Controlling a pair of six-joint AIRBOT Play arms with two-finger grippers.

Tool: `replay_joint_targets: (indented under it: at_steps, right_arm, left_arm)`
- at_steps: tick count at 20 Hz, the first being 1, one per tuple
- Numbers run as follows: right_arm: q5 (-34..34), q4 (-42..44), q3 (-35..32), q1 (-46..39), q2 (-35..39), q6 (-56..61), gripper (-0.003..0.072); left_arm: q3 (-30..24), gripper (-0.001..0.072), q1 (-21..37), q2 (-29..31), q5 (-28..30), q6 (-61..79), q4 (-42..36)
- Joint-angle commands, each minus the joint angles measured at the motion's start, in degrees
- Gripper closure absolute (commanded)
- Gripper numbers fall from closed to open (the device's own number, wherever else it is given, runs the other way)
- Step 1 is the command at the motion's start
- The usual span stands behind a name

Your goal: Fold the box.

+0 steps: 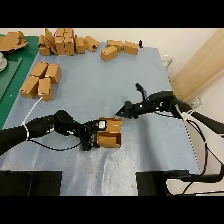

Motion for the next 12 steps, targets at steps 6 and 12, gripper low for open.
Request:
replay_joint_targets:
  at_steps: [6, 12]
  right_arm:
    - [-9.6, -3.3, -1.5, 11.2, 3.0, -7.6, 0.0686]
    - [3.6, -12.5, -11.2, 15.1, 17.5, -12.3, 0.0685]
  left_arm:
    - [0.1, 0.0290, 0.0, 0.0, 0.0, 0.0, 0.0]
    - [0.1, 0.0290, 0.0, 0.0, 0.0, 0.0, 0.0]
